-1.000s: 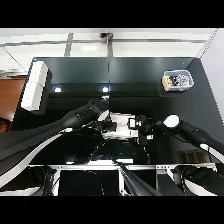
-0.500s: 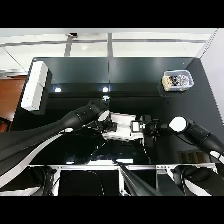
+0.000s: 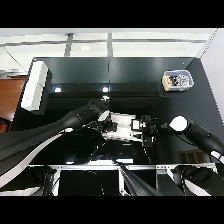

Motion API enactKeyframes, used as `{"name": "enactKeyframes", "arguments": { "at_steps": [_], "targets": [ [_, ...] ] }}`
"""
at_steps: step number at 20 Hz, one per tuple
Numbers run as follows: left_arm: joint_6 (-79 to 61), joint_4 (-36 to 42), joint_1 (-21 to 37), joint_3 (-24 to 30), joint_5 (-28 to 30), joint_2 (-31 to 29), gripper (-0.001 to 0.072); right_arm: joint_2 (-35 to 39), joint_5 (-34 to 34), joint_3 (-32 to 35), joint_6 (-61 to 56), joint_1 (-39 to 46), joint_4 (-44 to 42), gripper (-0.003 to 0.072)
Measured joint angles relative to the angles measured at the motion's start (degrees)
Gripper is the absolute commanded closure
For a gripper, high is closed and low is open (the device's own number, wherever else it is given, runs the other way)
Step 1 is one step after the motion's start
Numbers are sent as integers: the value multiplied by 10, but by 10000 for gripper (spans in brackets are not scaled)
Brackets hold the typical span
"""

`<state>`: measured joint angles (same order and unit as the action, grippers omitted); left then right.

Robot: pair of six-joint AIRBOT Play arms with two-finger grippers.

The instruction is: Fold the box and place the chain.

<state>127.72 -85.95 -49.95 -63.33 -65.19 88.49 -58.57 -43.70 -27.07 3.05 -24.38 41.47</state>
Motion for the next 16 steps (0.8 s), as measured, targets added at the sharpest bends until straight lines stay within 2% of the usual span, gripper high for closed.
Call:
{"name": "enactKeyframes", "arguments": {
  "at_steps": [8, 10, 11, 12, 13, 14, 15, 16],
  "targets": [
    [2, 0, 0, 0, 0, 0, 683, -30, 7, 1, -1, 0, -102, 375],
    [2, 0, 0, 0, 0, 0, 684, -36, 11, 1, 0, 0, -120, 199],
    [2, 0, 0, 0, 0, 0, 684, -38, 14, 1, 0, 0, -126, 446],
    [2, 0, 0, 0, 0, 0, 683, -39, 18, 1, 0, 0, -129, 460],
    [1, -1, 0, 0, 0, 0, 683, -40, 23, 1, -1, 0, -134, 320],
    [1, -1, 0, 0, 0, 0, 683, -41, 22, 1, -1, 0, -136, 338],
    [1, -1, 0, 0, 0, 0, 683, -41, 23, 1, -1, 0, -136, 602],
    [1, -1, 0, 0, 0, 0, 683, -42, 23, 1, -1, 0, -136, 672]
  ]
}}
